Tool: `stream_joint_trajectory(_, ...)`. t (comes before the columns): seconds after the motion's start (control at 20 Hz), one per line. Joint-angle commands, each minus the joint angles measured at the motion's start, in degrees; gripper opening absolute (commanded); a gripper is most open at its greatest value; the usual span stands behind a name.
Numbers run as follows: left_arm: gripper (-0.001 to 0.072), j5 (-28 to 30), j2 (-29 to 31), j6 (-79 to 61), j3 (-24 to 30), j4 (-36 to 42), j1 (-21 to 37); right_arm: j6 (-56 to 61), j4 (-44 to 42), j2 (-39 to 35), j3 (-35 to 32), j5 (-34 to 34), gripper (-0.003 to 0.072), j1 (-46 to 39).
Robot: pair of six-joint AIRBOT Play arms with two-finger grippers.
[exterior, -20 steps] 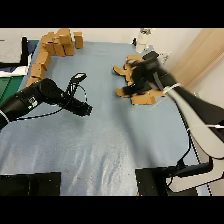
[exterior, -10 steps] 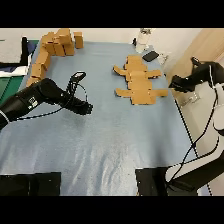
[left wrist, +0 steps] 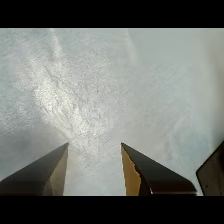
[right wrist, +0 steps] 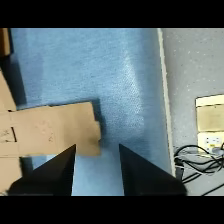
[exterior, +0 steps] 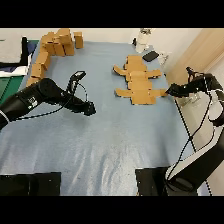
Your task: Fold the box.
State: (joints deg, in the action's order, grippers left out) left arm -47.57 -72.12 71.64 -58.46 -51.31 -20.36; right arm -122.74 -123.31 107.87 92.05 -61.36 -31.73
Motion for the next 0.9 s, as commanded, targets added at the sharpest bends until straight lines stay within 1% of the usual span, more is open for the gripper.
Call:
stream_joint_trajectory(0.0, 0.0504, 0.09, -0.02, -0.04, -0.04, 2.03, 0.02, -5.07, -4.31, 2.64, 2.29, -4.48, 0.0435, 0.44)
stream_joint_trajectory(0.15, 0.0504, 0.09, -0.02, -0.04, -0.04, 3.15, 0.02, -5.9, -7.78, 2.64, 3.74, -7.06, 0.0435, 0.44)
stream_joint_trajectory(0.25, 0.0504, 0.09, -0.02, -0.02, -0.04, 3.93, 0.02, -5.95, -9.18, 2.64, 5.33, -10.05, 0.0354, 0.46)
stream_joint_trajectory(0.35, 0.0504, 0.04, -0.02, -0.02, -0.04, 4.04, 0.02, -6.34, -9.31, 2.64, 6.38, -12.85, 0.0352, 0.7)
stream_joint_trajectory(0.45, 0.0504, 0.02, -0.02, -0.02, -0.04, 4.55, 0.04, -6.34, -9.2, 2.95, 6.43, -14.25, 0.0339, 1.09)
stream_joint_trajectory(0.55, 0.0504, -0.46, -0.02, -0.02, -0.04, 5.29, 0.04, -6.32, -9.01, 3.87, 6.43, -14.34, 0.0339, 1.86)
stream_joint_trajectory(0.7, 0.0504, -3.26, -0.02, 0.0, -0.04, 5.29, 0.09, -6.34, -8.52, 5.2, 6.45, -12.57, 0.0336, 3.08)
stream_joint_trajectory(0.8, 0.0504, -4.57, -0.02, 0.09, -0.04, 5.4, 0.09, -6.36, -8.41, 5.86, 7.06, -12.11, 0.0288, 3.98)
stream_joint_trajectory(0.85, 0.0504, -5.01, -0.02, 0.46, -0.04, 5.4, 0.09, -6.38, -8.33, 5.86, 7.3, -11.82, 0.0282, 4.37)
